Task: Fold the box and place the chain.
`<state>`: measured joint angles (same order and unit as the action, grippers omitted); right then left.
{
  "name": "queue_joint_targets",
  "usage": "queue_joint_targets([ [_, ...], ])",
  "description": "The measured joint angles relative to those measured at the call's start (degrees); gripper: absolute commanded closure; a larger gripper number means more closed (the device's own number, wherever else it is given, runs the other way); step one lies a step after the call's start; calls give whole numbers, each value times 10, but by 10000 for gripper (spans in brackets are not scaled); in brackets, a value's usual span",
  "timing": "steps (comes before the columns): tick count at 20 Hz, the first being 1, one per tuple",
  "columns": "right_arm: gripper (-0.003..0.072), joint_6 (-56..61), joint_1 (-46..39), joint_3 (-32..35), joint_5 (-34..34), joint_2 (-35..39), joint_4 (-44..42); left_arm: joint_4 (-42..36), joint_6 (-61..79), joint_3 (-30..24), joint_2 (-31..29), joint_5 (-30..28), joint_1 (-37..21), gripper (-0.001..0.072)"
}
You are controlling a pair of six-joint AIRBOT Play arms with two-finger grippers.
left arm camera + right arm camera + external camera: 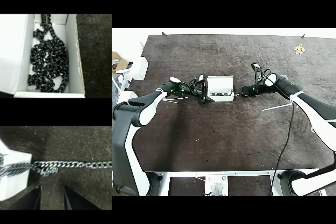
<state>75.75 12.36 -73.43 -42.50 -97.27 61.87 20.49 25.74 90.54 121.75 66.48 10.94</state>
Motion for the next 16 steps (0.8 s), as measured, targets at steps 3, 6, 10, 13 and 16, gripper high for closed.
queue_joint_targets([
  [3,363,-9,3,-30,-12,-36,-10,0,0,0,0,0,0,296],
  [6,363,-13,12,-54,-16,-57,-14,0,0,0,0,0,0,296],
  [10,683,-12,17,-66,-27,-66,-9,0,0,0,0,0,0,296],
  [13,684,-8,19,-69,-31,-51,-1,0,0,0,0,0,0,296],
  [16,684,-6,20,-71,-34,-9,5,0,0,0,0,0,0,296],
])
